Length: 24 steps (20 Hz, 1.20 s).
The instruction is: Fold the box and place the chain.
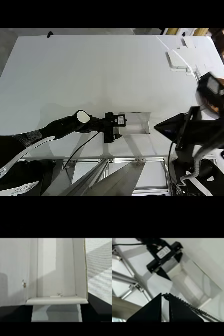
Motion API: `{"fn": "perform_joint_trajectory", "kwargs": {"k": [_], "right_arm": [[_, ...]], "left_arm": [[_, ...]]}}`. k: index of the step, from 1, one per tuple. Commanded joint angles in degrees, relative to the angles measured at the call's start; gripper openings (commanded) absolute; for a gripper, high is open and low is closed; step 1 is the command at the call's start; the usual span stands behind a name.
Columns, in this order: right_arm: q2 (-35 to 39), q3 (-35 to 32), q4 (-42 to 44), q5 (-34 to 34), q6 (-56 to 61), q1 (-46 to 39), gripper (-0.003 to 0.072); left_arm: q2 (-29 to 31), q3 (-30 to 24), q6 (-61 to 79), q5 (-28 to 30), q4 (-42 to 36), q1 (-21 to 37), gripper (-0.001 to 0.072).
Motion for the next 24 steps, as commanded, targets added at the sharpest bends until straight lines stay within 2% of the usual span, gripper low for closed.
{"fn": "perform_joint_trajectory", "kwargs": {"k": [1, 4, 7, 10, 15, 20, 24], "right_arm": [[0.15, -7.19, 0.68, -9.01, -2.43, 7.37, 0.0019], [0.09, -11.89, 0.07, -15.39, -2.67, 10.08, 0.0019], [-1.36, -14.84, -1.31, -18.12, -3.76, 10.21, 0.0019], [-4.74, -17.11, -4.39, -20.28, -3.98, 10.21, 0.0019], [-13.64, -18.16, -4.72, -27.36, -5.46, 10.21, 0.0019], [-21.11, -18.16, -5.29, -28.41, -5.68, 10.21, 0.0019], [-22.01, -18.16, -6.34, -28.46, -6.05, 10.21, 0.0019]], "left_arm": [[0.04, -0.02, 0.00, 0.02, 0.00, -0.02, 0.0331], [0.04, -0.02, 0.02, 0.02, 0.00, -0.02, 0.0331], [0.04, -0.02, 0.00, 0.02, 0.02, -0.02, 0.0332], [0.04, -0.02, 0.02, 0.02, 0.00, -0.02, 0.0331], [0.04, -0.02, 0.00, 0.00, 0.00, -0.02, 0.0331], [0.04, -0.02, 0.00, 0.02, 0.02, -0.02, 0.0331], [0.04, -0.02, 0.00, 0.00, 0.00, -0.02, 0.0331]]}}
